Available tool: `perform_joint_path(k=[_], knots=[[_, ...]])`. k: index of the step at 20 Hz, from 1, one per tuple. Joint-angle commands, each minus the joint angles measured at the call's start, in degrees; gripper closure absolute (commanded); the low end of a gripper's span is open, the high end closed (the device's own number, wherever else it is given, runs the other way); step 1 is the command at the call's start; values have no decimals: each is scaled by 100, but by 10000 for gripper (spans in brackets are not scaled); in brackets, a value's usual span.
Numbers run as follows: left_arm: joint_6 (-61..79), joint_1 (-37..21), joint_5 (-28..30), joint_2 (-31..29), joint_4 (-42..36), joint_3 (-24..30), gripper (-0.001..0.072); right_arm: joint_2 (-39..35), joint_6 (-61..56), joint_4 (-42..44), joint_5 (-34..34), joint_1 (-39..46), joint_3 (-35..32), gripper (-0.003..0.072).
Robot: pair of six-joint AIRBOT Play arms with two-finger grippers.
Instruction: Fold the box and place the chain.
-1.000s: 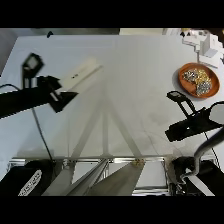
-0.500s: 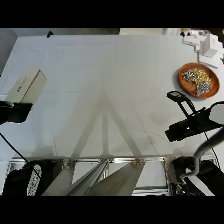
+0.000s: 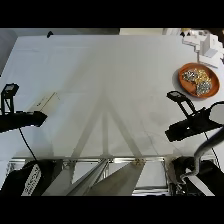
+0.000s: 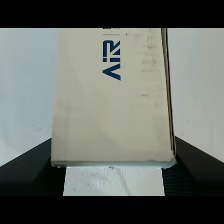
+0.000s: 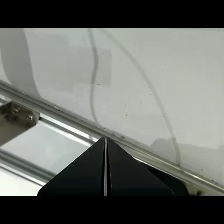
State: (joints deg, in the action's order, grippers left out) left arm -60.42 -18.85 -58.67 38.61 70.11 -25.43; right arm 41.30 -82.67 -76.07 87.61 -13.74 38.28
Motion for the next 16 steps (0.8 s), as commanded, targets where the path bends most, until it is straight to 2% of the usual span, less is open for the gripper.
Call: perform_joint_path(k=[1,2,3,4,5,7,9,12,16], knots=[[146,-9,142,527,129,131,609,-4,0,0,0,-7,2,670],[146,-9,133,651,186,164,529,-4,0,0,-2,-7,2,670],[138,-9,136,780,192,197,413,-4,0,0,0,-7,2,670],[81,-9,144,887,192,223,345,-4,0,0,0,-7,2,670],[33,-7,105,992,192,229,300,-4,0,0,-2,-7,2,670],[-7,-4,-66,1097,201,229,258,-4,0,0,0,-7,2,670],[-9,2,-227,1071,249,229,10,-4,0,0,0,-7,2,670],[-24,4,-326,887,282,229,13,-4,0,0,-2,-7,2,670],[-24,4,-321,192,280,229,14,-4,0,0,0,-7,2,670]])
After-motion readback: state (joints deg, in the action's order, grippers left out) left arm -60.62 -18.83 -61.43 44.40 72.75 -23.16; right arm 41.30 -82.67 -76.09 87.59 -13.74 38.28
